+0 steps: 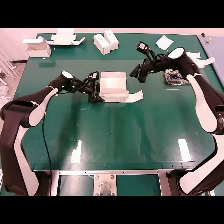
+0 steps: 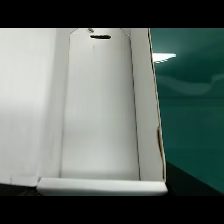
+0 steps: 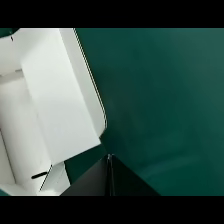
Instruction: Fold the box and place the chain.
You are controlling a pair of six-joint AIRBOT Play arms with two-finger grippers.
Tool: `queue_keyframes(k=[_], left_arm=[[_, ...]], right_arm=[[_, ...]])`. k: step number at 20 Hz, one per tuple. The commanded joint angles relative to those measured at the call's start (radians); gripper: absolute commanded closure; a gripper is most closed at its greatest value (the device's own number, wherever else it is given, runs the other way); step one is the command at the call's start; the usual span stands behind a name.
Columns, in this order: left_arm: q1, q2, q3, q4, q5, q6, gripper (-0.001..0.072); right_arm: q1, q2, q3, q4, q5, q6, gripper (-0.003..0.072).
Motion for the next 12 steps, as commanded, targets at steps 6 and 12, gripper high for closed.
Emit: queue_keyframes(k=[6,12], left_arm=[[0.001,0.0,0.0,-0.001,-0.002,-0.001,0.0169],[0.001,0.0,0.0,-0.001,-0.003,-0.001,0.0169]], right_arm=[[-0.011,0.165,-0.333,-0.012,-0.055,-0.219,0.0664],[-0.01,0.146,-0.426,0.062,-0.053,-0.412,0.0225]])
